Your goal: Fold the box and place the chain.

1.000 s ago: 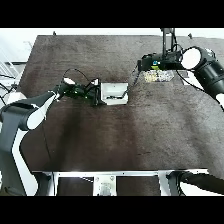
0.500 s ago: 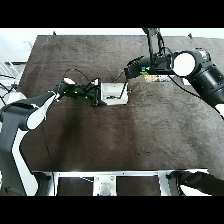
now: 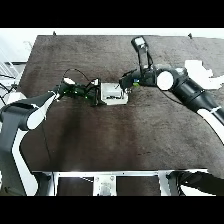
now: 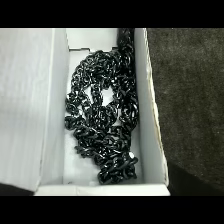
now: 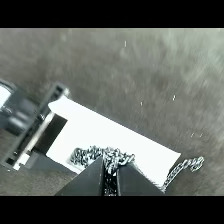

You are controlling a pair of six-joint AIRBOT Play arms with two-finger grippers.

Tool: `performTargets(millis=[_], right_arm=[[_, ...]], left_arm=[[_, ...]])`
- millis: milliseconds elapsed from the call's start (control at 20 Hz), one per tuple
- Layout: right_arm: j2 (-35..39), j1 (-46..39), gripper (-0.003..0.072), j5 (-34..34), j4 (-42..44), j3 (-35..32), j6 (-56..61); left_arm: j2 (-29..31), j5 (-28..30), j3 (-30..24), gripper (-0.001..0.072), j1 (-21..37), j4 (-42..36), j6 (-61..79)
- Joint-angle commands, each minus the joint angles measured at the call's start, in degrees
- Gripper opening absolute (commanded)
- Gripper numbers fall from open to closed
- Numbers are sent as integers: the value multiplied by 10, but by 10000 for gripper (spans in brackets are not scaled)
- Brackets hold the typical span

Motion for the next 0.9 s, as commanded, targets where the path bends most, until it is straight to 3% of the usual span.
performTargets(millis=[0,150,450,500,550,600,650,850], right_arm=[[-15,1,4,-50,3,-44,17],[-19,0,4,-59,3,-50,16],[-95,11,5,-158,29,-52,16],[-107,14,78,-165,29,-52,9],[-112,14,394,-163,28,-52,-1],[-111,10,483,-154,22,-52,-37],[-103,3,430,-138,12,-52,-67],[-56,-82,435,-41,0,-52,-196]], left_arm=[[0,0,0,421,0,0,0],[0,0,0,421,0,0,0],[0,1,0,421,0,0,0],[0,1,0,421,0,0,0],[0,1,0,421,0,0,0],[0,1,0,421,0,0,0],[0,1,0,421,0,0,0],[0,0,0,421,0,0,0]])
